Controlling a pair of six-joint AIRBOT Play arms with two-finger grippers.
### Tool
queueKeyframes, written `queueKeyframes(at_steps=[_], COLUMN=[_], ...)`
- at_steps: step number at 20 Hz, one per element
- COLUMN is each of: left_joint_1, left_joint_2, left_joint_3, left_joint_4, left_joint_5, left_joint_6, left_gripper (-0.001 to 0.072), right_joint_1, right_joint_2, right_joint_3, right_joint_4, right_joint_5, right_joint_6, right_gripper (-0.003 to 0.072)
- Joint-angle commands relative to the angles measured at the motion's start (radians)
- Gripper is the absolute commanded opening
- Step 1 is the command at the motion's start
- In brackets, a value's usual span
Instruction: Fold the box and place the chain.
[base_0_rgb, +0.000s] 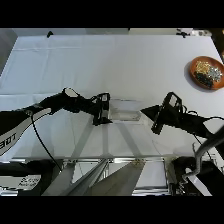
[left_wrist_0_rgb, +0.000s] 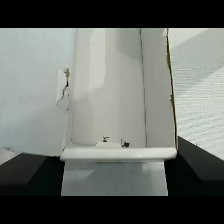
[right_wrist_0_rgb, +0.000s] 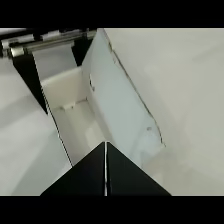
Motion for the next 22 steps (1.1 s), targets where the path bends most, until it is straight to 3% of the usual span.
queueKeyframes(at_steps=[1, 6, 9, 14, 17, 22], left_joint_1=[0.001, 0.001, 0.001, 0.001, 0.001, 0.001], left_joint_2=[0.0, 0.0, 0.0, 0.0, 0.0, 0.0], left_joint_3=[0.0, 0.0, 0.0, 0.0, 0.0, 0.0], left_joint_4=[0.0, 0.0, 0.0, 0.0, 0.0, 0.0], left_joint_5=[0.0, 0.0, 0.0, 0.0, 0.0, 0.0], left_joint_6=[0.0, 0.0, 0.0, 0.0, 0.0, 0.0], left_gripper=[0.0344, 0.0344, 0.0344, 0.0344, 0.0344, 0.0344], right_joint_1=[-0.002, -0.002, -0.002, -0.002, -0.002, -0.002], right_joint_2=[-0.084, -0.37, -0.458, -0.463, -0.463, -0.463], right_joint_3=[0.0, 0.002, 0.016, 0.027, 0.027, 0.027], right_joint_4=[0.329, 0.652, 0.739, 0.711, 0.557, 0.371], right_joint_5=[-0.035, -0.059, -0.032, -0.184, -0.267, -0.215], right_joint_6=[-0.135, -0.33, -0.377, -0.368, -0.245, -0.098], right_gripper=[0.0006, 0.0006, 0.0008, 0.0009, 0.0009, 0.0009])
